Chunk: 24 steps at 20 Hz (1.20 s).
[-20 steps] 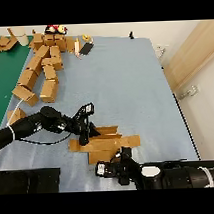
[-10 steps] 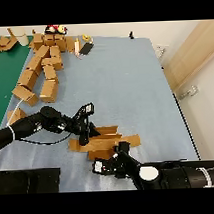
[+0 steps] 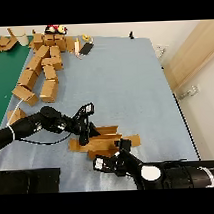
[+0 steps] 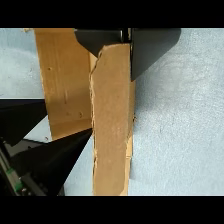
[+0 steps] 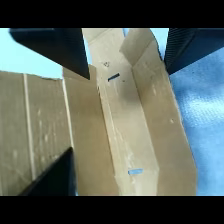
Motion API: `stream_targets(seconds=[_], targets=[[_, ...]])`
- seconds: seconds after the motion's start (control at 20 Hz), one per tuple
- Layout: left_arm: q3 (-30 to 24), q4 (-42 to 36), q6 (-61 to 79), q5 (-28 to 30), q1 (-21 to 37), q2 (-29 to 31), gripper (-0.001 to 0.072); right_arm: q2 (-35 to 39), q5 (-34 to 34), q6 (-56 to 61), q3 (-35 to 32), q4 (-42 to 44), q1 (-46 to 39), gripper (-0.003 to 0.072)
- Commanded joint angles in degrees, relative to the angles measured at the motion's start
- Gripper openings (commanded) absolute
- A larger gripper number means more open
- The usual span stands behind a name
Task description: Fold the box.
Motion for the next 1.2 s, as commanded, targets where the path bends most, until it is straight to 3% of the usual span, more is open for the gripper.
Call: stream_targets(seconds=[0.0,0.3,0.45,0.6,0.85,1.15], targets=[[-0.02,0.02,0.02,0.00,0.00,-0.02,0.0011,0.42,0.31,1.81,0.07,-0.55,-1.22,0.0715],[-0.02,0.00,0.02,0.02,0.00,-0.02,0.0011,9.57,3.67,0.68,-3.37,-0.90,-2.45,0.0715],[-0.02,0.02,0.02,0.00,0.00,-0.02,0.0011,14.43,8.37,0.11,-6.86,-0.61,-8.07,0.0715],[-0.02,0.00,0.02,0.00,0.00,-0.02,0.0011,15.87,15.10,-8.87,-7.76,3.15,-15.06,0.0715],[-0.02,0.02,0.02,0.00,-0.02,-0.02,0.0011,15.74,21.14,-30.49,-7.80,22.29,-27.21,0.0714],[-0.02,0.00,0.02,0.00,-0.02,-0.02,0.0011,15.67,21.97,-65.05,-7.78,49.72,-43.93,0.0714]])
